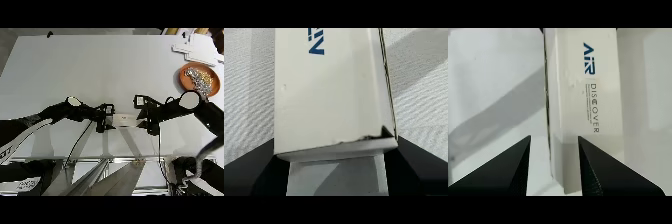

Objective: Fold the box and place the chain.

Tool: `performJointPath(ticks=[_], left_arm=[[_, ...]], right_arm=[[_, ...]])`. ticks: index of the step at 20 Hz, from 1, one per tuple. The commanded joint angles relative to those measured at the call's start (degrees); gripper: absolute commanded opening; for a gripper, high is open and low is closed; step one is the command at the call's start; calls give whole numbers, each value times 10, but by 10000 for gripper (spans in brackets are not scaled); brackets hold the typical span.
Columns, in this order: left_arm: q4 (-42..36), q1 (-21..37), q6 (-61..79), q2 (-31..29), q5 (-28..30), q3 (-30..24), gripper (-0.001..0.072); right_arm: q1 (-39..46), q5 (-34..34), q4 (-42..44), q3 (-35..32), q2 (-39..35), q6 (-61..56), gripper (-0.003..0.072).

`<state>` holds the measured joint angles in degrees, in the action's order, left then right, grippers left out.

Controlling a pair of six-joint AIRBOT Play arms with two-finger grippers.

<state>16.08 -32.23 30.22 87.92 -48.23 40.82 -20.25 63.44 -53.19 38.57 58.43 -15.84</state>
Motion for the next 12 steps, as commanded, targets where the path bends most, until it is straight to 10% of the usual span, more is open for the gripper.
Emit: performJointPath(ticks=[1,12], left_arm=[[0,0,0,0,0,0,205],[0,0,0,0,0,0,205]], right_arm=[[0,-41,-16,-13,-1,-2,293],[0,-79,-23,-13,-1,-2,155]])
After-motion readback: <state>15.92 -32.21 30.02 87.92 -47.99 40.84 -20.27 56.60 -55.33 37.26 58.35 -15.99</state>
